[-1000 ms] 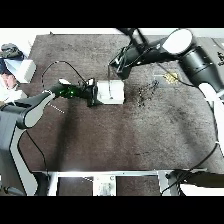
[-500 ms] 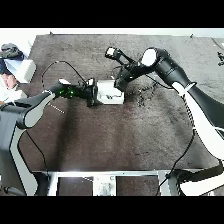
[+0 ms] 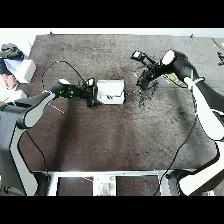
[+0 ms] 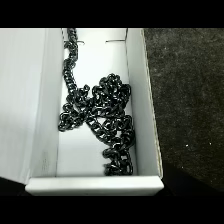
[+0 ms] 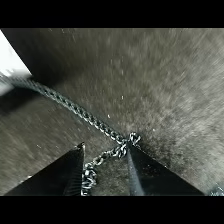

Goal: Fold the box and place the chain.

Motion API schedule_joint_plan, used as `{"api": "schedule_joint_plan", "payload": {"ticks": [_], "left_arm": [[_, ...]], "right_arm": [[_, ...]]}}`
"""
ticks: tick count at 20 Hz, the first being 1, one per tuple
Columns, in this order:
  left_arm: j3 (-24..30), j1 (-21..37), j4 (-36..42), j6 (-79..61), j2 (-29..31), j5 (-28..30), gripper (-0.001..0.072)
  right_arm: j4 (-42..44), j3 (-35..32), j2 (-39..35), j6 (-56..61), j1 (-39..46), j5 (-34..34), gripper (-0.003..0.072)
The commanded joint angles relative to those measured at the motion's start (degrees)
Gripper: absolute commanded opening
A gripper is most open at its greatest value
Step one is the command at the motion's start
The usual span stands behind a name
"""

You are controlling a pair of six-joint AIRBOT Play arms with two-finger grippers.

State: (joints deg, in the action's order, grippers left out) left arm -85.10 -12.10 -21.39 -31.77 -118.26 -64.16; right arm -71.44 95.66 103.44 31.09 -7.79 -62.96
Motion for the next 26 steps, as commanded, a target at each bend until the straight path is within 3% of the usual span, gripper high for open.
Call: {"api": "schedule_joint_plan", "payload": {"ticks": [1,10,17,18,19,22,26], "left_arm": [[0.0,0.1,0.0,0.0,0.0,0.0,0.0397],[0.0,0.1,0.0,0.0,0.0,0.0,0.0397],[0.0,0.1,0.0,0.0,0.0,0.0,0.0397],[0.0,0.1,0.0,0.0,0.0,0.0,0.0397],[0.0,0.1,0.0,0.0,0.0,0.0,0.0397],[0.0,0.1,0.0,0.0,0.0,0.0,0.0397],[0.0,0.1,0.0,0.0,0.0,0.0,0.0397]], "right_arm": [[2.6,0.1,3.5,-8.7,1.3,0.8,0.0300],[2.7,0.1,7.5,-15.1,1.3,5.0,0.0297],[2.6,0.1,10.3,-16.5,1.3,3.2,0.0285],[2.6,0.1,10.3,-16.5,1.3,3.3,0.0123],[2.6,0.2,10.0,-16.5,1.3,3.2,0.0036],[2.9,0.2,6.2,-16.3,1.3,1.7,0.0017],[8.5,0.2,-5.3,-15.4,1.2,1.3,0.0016]]}}
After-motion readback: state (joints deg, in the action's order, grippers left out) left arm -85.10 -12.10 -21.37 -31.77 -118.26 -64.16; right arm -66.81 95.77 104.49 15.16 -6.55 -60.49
